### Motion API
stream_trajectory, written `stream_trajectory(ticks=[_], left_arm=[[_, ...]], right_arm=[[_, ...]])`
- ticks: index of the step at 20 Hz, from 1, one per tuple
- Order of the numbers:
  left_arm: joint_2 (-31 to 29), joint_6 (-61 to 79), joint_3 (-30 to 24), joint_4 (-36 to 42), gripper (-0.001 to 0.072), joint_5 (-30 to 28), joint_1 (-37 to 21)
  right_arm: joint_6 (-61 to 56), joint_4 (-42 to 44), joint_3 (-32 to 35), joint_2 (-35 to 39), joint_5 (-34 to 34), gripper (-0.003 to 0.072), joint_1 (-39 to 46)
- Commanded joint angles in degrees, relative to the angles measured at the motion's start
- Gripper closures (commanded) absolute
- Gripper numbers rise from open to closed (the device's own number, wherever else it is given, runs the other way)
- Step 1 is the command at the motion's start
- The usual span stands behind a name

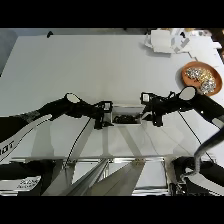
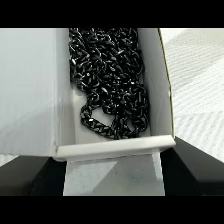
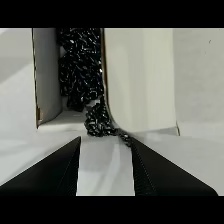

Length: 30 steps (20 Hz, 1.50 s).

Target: Fold the box and place the chain.

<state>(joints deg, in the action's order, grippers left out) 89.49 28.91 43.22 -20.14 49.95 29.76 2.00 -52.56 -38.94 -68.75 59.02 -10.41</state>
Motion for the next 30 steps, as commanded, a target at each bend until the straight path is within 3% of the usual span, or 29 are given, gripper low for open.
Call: stream_trajectory(ticks=[1,2,4,6,8,11,16,18,23,28,30], left_arm=[[-0.04,0.00,0.00,-0.02,0.0539,0.00,-0.02],[-0.04,0.00,0.00,-0.02,0.0539,0.00,-0.02],[-0.04,0.00,0.00,-0.02,0.0539,0.00,-0.02],[-0.04,0.00,0.00,-0.02,0.0539,0.00,-0.02],[-0.04,0.00,0.00,-0.02,0.0539,0.00,-0.02],[-0.04,0.00,0.00,-0.02,0.0539,0.00,-0.02],[-0.04,0.00,0.00,-0.02,0.0539,0.00,-0.02],[-0.04,0.00,0.00,-0.02,0.0539,0.00,-0.02],[-0.04,0.00,0.00,-0.02,0.0539,0.00,-0.02],[-0.04,0.00,0.00,-0.02,0.0539,0.00,-0.02],[-0.04,0.02,0.00,-0.02,0.0539,-0.02,-0.02]], right_arm=[[1.11,1.64,0.02,-0.37,-1.49,0.0382,-0.83],[1.11,2.32,0.04,-0.66,-1.42,0.0401,-0.83],[1.09,2.43,0.02,-1.33,-0.90,0.0508,-0.83],[1.09,2.29,0.02,-1.75,0.42,0.0543,-0.83],[1.07,1.97,0.02,-1.75,1.86,0.0671,-0.83],[-0.35,-1.64,0.02,-1.73,2.93,0.0671,-0.83],[-15.76,-14.12,0.02,0.92,3.15,0.0671,-0.81],[-20.22,-15.02,0.02,3.32,4.11,0.0671,-0.83],[-21.66,0.11,0.02,9.90,7.87,0.0671,-0.83],[-21.73,21.44,0.02,12.48,7.69,0.0671,-0.85],[-21.84,24.11,0.02,12.46,5.70,0.0671,-2.14]])
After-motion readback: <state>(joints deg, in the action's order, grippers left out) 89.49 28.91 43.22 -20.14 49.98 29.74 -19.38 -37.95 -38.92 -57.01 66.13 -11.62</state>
